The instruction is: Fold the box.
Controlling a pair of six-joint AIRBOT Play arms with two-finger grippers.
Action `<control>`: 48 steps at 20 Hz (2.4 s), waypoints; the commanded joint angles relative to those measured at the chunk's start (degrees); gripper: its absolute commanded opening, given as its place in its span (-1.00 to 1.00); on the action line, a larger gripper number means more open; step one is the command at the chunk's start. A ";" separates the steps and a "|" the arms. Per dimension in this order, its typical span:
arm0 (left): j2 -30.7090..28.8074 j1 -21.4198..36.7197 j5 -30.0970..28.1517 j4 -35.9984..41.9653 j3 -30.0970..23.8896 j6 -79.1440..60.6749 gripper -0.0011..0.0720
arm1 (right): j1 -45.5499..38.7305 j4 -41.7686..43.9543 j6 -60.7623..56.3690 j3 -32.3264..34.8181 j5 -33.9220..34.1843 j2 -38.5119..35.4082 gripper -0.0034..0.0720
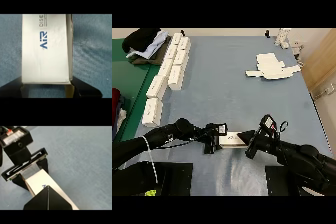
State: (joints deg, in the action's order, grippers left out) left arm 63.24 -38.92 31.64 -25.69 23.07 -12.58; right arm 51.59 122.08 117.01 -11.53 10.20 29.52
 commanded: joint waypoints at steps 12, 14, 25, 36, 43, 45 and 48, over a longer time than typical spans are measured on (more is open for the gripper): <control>0.02 -0.02 -0.15 0.00 -0.02 -0.02 0.27 | -28.28 -33.83 -38.69 -45.22 51.25 36.06 -0.90; 0.02 -0.02 -0.15 0.00 0.00 -0.04 0.28 | -28.28 -33.83 -41.38 -45.48 51.28 37.29 -0.90; -15.30 16.57 0.74 -19.26 0.61 45.05 0.28 | -28.28 -33.83 -45.24 -45.48 51.12 38.03 -0.80; -14.23 37.59 -5.62 -39.93 0.61 80.11 0.27 | -28.28 -33.86 -44.98 -45.46 49.77 38.03 -0.80; -7.06 38.58 -14.45 -39.93 0.63 81.22 0.28 | -28.28 -34.25 -44.96 -45.48 49.77 38.03 -0.80; -7.04 39.87 -14.16 -40.13 0.63 81.20 0.27 | -28.28 -34.47 -44.96 -45.46 49.68 38.03 -0.81; -6.95 42.53 -16.94 -40.17 0.68 80.52 0.28 | -28.28 -34.82 -44.96 -45.48 48.57 38.03 -0.81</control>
State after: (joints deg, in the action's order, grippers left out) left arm 55.77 1.74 17.34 -65.63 23.66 68.38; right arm 23.33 87.57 72.01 -56.95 59.57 67.53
